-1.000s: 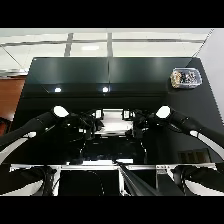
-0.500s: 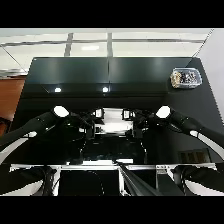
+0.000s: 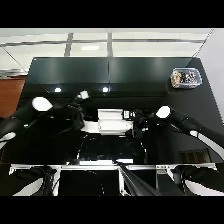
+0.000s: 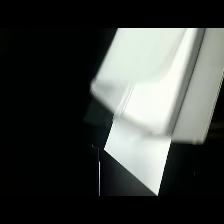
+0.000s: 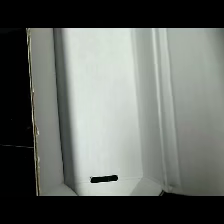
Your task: Fold the box and place the chain.
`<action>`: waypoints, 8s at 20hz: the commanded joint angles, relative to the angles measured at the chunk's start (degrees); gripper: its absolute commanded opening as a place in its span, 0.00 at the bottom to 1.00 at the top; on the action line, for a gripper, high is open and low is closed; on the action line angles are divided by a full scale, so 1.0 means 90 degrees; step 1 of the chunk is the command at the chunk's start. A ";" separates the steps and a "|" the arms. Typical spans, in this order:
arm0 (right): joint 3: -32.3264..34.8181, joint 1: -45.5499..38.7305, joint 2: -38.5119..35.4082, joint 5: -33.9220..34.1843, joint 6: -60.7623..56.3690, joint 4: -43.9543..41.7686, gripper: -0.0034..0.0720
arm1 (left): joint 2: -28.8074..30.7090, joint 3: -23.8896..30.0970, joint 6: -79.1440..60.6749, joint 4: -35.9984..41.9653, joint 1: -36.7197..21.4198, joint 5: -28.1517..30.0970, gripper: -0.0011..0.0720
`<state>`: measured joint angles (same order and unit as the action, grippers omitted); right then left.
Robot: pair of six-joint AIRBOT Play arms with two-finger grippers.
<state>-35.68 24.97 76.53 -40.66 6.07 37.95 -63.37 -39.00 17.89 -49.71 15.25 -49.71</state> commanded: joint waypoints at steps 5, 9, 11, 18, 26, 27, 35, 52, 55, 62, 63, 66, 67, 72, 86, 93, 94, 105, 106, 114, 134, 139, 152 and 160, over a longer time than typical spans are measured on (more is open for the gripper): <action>-0.0002 0.0002 0.0005 -0.0002 -0.0005 0.0000 0.61 | 0.0595 0.0279 0.6222 -0.1392 -0.2526 -0.1647 0.06; 0.0000 0.0002 0.0005 -0.0002 -0.0002 0.0002 0.61 | -0.0930 0.0665 0.5010 0.1307 -0.3254 -0.3179 0.05; 0.0000 0.0002 0.0005 -0.0002 -0.0002 0.0000 0.61 | -0.1498 0.0641 0.5010 0.1394 -0.2817 -0.2817 0.05; -0.0002 0.0002 0.0005 -0.0002 -0.0002 0.0000 0.61 | -0.2004 0.0223 0.4874 0.1462 -0.0874 -0.1707 0.05; 0.0000 0.0002 0.0005 -0.0002 -0.0002 0.0000 0.61 | -0.1999 -0.0396 0.4483 0.1610 -0.1044 -0.2351 0.90; -0.0002 0.0002 0.0005 -0.0002 -0.0002 0.0002 0.61 | -0.1999 -0.0481 0.4486 0.1719 -0.1015 -0.2431 0.90; -0.0002 0.0002 0.0005 -0.0002 -0.0005 0.0000 0.61 | -0.1999 -0.0925 0.5236 0.1401 -0.0017 -0.2361 0.86; -0.0002 0.0002 0.0005 -0.0002 -0.0005 0.0000 0.61 | -0.1999 -0.1433 0.7417 -0.0228 0.1030 -0.1248 0.70; -0.0002 0.0002 0.0005 0.0000 -0.0005 0.0000 0.61 | -0.1999 -0.1707 0.8274 -0.1018 0.1479 -0.1100 0.70; -0.0002 0.0002 0.0005 0.0000 -0.0005 0.0000 0.61 | -0.1999 -0.2205 0.9848 -0.1933 0.2183 -0.1280 0.65; -0.0002 0.0002 0.0005 0.0000 -0.0005 0.0000 0.61 | -0.1999 -0.2208 1.0098 -0.2074 0.2266 -0.1285 0.61; -0.0002 0.0002 0.0005 0.0000 -0.0002 0.0000 0.61 | -0.1999 -0.2208 1.0795 -0.2693 0.2623 -0.1292 0.50; -0.0002 0.0002 0.0005 0.0000 -0.0002 0.0000 0.61 | -0.1999 -0.2208 1.0992 -0.2866 0.2739 -0.1290 0.50; 0.0000 0.0002 0.0005 -0.0002 -0.0002 0.0000 0.62 | -0.2055 -0.2210 1.2152 -0.3949 0.3186 -0.1290 0.50; -0.0002 0.0002 0.0005 -0.0005 -0.0002 0.0002 0.61 | -0.2868 -0.2958 1.2942 -0.4058 0.3215 -0.2011 0.39; -0.0002 0.0002 0.0005 -0.0005 -0.0002 0.0002 0.61 | -0.2917 -0.2953 1.2920 -0.4061 0.3281 -0.1974 0.12; 0.0000 0.0002 0.0005 -0.0005 -0.0002 0.0002 0.61 | -0.2917 -0.2953 1.2915 -0.4061 0.3281 -0.1982 0.05; 0.0000 0.0002 0.0005 -0.0005 -0.0002 0.0002 0.61 | -0.2917 -0.2956 1.2898 -0.4119 0.3279 -0.2025 0.58; 0.0000 0.0002 0.0005 -0.0005 -0.0002 0.0002 0.62 | -0.2917 -0.2956 1.2893 -0.4116 0.3279 -0.2025 0.58; 0.0000 0.0002 0.0005 -0.0005 -0.0002 0.0002 0.61 | -0.2749 -0.2948 1.2825 -0.4090 0.3228 -0.1991 0.42; -0.0002 -0.0034 -0.0835 -0.0644 -0.0512 0.1095 0.95 | -0.2764 -0.2948 1.2490 -0.3978 0.3266 -0.2035 0.05; -0.0002 -0.0034 -0.0835 -0.0627 -0.0510 0.0622 0.66 | -0.2764 -0.2948 1.2488 -0.3920 0.3266 -0.2021 0.05; -0.0002 -0.0029 -0.0508 -0.0396 -0.0743 -0.0865 0.31 | -0.2766 -0.2948 1.2488 -0.3917 0.3266 -0.1977 0.06; -0.0002 0.0044 -0.0311 -0.0240 -0.0748 -0.1107 0.31 | -0.2766 -0.2948 1.2492 -0.3898 0.3259 -0.1812 0.06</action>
<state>-35.68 25.28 73.41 -43.11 -0.69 28.80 -88.29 -65.54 130.39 -84.82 44.60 -66.59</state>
